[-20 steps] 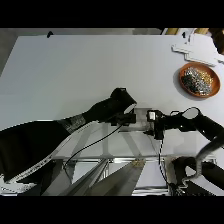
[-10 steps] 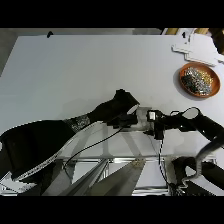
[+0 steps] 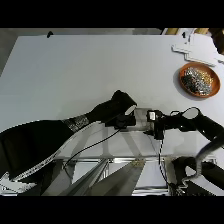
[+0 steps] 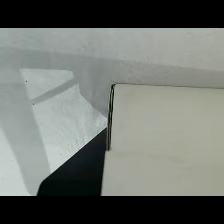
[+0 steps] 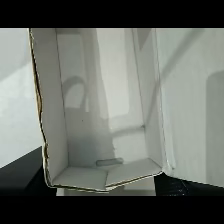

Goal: Fold the box and place the chain.

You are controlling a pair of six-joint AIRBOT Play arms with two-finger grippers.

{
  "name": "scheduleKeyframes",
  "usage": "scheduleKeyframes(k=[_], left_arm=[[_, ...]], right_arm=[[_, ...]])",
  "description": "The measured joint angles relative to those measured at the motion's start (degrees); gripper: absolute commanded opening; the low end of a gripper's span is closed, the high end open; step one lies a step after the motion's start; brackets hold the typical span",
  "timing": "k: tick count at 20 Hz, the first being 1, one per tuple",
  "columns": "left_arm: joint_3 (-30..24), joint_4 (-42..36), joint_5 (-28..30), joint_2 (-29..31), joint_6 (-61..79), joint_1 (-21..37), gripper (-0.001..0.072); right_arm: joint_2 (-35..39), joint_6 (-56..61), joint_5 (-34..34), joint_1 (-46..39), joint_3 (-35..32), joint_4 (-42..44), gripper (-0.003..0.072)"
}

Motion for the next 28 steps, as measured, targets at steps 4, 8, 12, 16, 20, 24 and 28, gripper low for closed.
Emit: scheduleKeyframes(k=[4, 8, 12, 16, 20, 24, 28], left_arm=[[-0.04, 0.17, 0.13, 0.02, 1.18, 0.02, 0.0037], [-0.09, 1.09, 0.66, 0.46, 2.89, 0.20, 0.0156], [-0.09, 1.53, 0.11, 0.90, 3.69, 0.61, 0.0155], [-0.07, 1.70, 0.26, 0.98, 3.89, 0.74, 0.0007], [-0.07, 1.60, 0.11, 0.98, 4.11, 0.76, 0.0134], [-0.09, 1.25, -0.22, 2.03, 5.42, 0.96, 0.0366], [-0.09, -0.24, -0.81, 6.32, 16.02, 2.51, 0.0376]], right_arm=[[0.00, 0.04, 0.00, 0.02, 0.00, 0.00, 0.0437], [0.00, 0.09, -0.02, 0.00, 0.00, 0.02, 0.0437], [0.00, 0.09, -0.02, 0.00, 0.00, 0.02, 0.0437], [0.00, 0.11, -0.09, 0.02, 0.00, 0.13, 0.0437], [0.00, 0.07, -0.07, 0.02, 0.00, 0.07, 0.0437], [0.00, 0.04, -0.04, 0.02, 0.00, 0.02, 0.0437], [0.00, 0.04, -0.04, 0.02, 0.00, 0.02, 0.0437]])
